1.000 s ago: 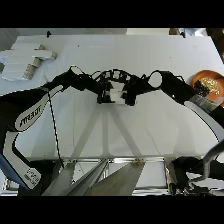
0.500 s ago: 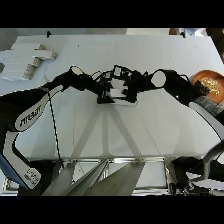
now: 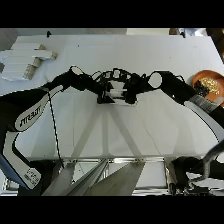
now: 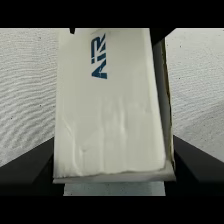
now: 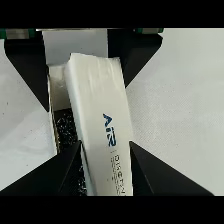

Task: Fold the box and place the chain.

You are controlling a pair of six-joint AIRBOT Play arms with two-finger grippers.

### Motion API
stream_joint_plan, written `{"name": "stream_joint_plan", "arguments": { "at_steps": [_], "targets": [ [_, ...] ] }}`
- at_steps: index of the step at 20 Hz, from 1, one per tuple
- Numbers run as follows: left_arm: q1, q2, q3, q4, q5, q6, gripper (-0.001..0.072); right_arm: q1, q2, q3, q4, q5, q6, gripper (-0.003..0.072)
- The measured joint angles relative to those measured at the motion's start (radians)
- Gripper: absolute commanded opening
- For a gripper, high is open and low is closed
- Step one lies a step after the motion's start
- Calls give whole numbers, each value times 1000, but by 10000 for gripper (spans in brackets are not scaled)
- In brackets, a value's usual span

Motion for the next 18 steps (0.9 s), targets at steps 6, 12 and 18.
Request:
{"name": "stream_joint_plan", "arguments": {
  "at_steps": [6,12,18],
  "targets": [
    [0,0,0,2,-2,4,354,-1,-5,-1,-3,61,3,295],
    [0,0,0,2,-2,2,354,0,-6,-5,3,94,5,385],
    [-1,0,0,2,-3,2,354,10,-6,-6,3,120,34,403]
  ]
}}
